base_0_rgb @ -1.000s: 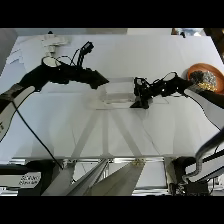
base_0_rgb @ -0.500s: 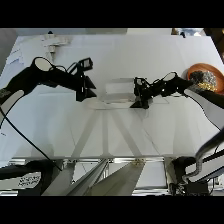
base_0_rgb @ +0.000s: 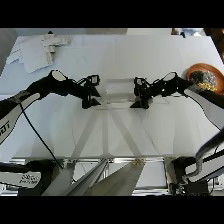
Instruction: Fold the box and place the chain.
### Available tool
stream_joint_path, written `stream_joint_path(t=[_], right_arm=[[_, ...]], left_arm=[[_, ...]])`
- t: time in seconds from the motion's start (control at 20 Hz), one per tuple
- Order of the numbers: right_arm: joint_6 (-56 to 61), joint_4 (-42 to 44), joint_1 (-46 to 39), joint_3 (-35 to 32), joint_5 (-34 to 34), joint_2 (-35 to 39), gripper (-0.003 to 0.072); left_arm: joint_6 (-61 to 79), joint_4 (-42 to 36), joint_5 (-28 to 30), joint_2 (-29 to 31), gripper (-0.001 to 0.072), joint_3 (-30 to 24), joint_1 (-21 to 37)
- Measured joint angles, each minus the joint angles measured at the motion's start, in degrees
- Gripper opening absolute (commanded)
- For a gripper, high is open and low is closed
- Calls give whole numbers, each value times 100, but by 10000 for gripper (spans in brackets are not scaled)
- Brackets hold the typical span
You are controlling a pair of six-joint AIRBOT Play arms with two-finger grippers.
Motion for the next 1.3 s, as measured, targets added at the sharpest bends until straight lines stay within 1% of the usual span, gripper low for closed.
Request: stream_joint_path(t=[0.25,0.3,0.35,0.55,0.65,0.95,1.0,1.05,1.1,1.2,1.25,1.3], right_arm=[[0,0,0,0,-2,0,433],[0,0,0,0,0,0,433],[0,-2,0,0,-2,0,433],[0,-2,0,0,-2,0,433],[-2,-2,0,0,-2,0,433],[2,0,0,0,0,0,433],[2,0,0,0,0,0,433],[0,0,0,0,0,0,433],[-2,-2,0,0,-2,0,433],[-2,-2,0,0,-2,0,433],[-2,-2,0,0,0,0,433],[-2,-2,0,0,-2,0,433]], left_arm=[[343,-227,-15,-79,445,-7,-111],[431,-302,-35,-85,407,-7,-118],[544,-391,-72,-90,397,-7,-127],[981,-662,-164,-96,390,-7,-136],[1128,-723,-170,-96,338,-7,-136],[1408,-802,42,-120,333,-7,-138],[1423,-811,76,-136,313,-7,-138],[1429,-813,105,-157,240,-7,-144],[1445,-817,138,-181,204,-7,-155],[1456,-841,146,-234,202,-7,-199],[1467,-863,157,-254,188,-7,-214],[1469,-901,170,-271,126,-7,-232]])
